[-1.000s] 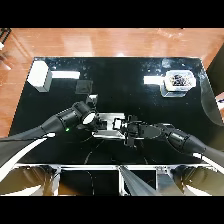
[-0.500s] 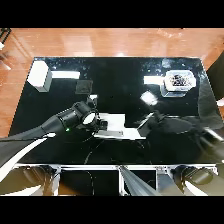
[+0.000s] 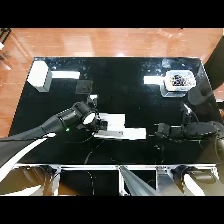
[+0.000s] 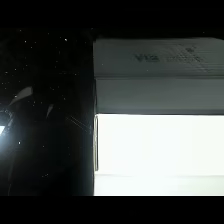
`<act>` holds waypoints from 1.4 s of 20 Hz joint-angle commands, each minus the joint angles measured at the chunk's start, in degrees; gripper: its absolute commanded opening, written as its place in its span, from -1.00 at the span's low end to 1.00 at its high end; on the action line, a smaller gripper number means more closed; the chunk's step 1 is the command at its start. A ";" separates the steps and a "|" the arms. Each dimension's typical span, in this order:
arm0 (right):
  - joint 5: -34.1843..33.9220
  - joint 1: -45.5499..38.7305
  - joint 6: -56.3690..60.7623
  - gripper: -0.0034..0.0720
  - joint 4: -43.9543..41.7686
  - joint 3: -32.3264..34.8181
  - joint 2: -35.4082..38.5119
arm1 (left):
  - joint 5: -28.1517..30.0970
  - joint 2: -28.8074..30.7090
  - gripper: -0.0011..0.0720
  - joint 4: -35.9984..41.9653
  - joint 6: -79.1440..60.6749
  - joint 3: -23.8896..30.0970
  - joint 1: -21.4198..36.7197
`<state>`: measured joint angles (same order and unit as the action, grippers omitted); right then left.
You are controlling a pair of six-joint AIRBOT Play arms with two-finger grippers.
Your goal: Fold the box and place the chain.
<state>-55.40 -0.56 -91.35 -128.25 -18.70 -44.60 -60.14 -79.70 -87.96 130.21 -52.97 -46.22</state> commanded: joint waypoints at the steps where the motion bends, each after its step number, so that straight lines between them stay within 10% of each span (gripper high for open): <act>1: 5.60 2.69 -0.61 -0.85 -10.95 4.11 -4.07 | -0.11 -0.02 -0.92 -0.02 0.00 0.02 0.02; 13: 17.99 20.00 -2.08 -0.83 -18.75 0.72 -13.07 | 0.11 -0.02 -0.92 -0.02 0.00 0.02 0.00; 15: 16.52 21.29 -2.10 0.33 -18.80 -0.90 -13.07 | 0.09 -0.02 -0.92 -0.02 0.00 0.02 0.00; 16: 15.08 21.84 -2.16 0.52 -18.71 -1.79 -13.07 | 0.09 -0.02 -0.92 -0.02 0.00 0.02 0.00; 28: 9.29 26.93 -3.28 0.72 -17.99 -10.03 -13.84 | 0.07 -0.02 -0.92 0.00 -0.15 0.02 0.00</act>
<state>-46.24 24.53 -95.77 -146.71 -27.07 -57.91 -60.07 -79.70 -87.96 130.04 -52.99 -46.22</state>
